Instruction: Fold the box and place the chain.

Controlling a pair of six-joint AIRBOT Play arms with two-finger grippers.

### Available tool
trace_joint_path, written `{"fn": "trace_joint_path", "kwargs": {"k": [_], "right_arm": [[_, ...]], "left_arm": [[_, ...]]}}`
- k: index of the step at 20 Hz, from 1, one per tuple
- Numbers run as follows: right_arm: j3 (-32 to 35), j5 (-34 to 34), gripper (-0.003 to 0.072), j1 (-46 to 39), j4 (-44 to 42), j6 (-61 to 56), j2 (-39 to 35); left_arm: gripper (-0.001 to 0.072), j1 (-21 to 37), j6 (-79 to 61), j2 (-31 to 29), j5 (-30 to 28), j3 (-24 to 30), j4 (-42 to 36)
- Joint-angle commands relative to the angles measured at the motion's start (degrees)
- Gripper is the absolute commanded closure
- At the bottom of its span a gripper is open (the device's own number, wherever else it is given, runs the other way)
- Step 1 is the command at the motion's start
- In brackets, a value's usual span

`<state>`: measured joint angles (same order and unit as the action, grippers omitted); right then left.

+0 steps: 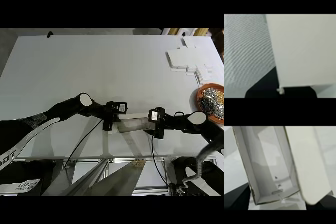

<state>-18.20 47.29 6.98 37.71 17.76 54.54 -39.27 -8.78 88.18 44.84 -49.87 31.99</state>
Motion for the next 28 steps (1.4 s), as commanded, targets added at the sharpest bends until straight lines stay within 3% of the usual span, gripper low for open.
{"fn": "trace_joint_path", "kwargs": {"k": [1, 12, 16, 26, 28], "right_arm": [[-0.04, 2.27, 0.0005, -0.09, -1.36, 1.18, 3.28], [1.46, 3.45, 0.0033, -0.11, -0.52, 0.35, 6.14], [1.46, 3.39, 0.0033, -4.35, -0.42, 0.35, 6.16], [1.46, 4.33, 0.0036, -2.78, -3.43, 6.75, 7.15], [1.46, 4.37, 0.0163, -2.78, -3.43, 6.75, 7.26]], "left_arm": [[0.0699, -0.04, -0.02, -0.04, 0.02, -0.04, 0.0], [0.0699, -0.04, -0.02, -0.04, 0.02, -0.04, 0.0], [0.0699, -0.04, -0.02, -0.04, 0.0, -0.04, 0.0], [0.0699, -0.04, -0.02, -0.04, 0.02, -0.04, 0.0], [0.0699, -0.04, -0.02, -0.04, 0.02, -0.04, 0.0]]}}
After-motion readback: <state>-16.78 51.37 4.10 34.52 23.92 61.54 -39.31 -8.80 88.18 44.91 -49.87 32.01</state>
